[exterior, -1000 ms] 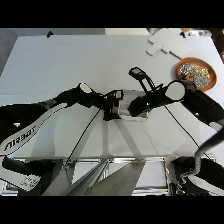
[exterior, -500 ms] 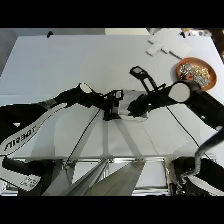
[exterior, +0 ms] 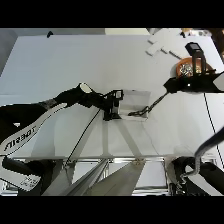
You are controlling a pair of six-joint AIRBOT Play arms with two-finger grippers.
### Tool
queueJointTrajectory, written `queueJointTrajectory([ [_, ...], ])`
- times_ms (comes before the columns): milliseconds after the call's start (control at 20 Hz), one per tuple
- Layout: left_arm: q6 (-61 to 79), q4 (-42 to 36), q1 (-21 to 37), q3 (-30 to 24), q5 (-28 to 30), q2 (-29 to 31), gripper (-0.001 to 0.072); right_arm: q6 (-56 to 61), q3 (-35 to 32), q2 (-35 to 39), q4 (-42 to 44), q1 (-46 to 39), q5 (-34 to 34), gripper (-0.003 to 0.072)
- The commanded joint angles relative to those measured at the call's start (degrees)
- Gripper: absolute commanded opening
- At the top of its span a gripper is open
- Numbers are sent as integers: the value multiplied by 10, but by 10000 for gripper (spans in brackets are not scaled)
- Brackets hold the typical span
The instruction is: Fold the box and place the chain.
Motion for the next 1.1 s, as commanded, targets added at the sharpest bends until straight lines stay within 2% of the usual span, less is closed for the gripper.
queueJointTrajectory([
  [0,0,0,0,0,0,0,133,41,31,-92,-80,-48,-21,293],
  [200,0,0,0,0,0,0,133,59,106,-208,-119,-48,9,293],
  [350,0,0,0,0,0,0,133,65,116,-254,-124,-48,15,293],
  [700,0,0,0,0,0,0,133,66,116,-287,-118,-41,36,291],
  [1050,0,0,0,0,0,0,133,69,116,-304,-118,-25,22,286],
])
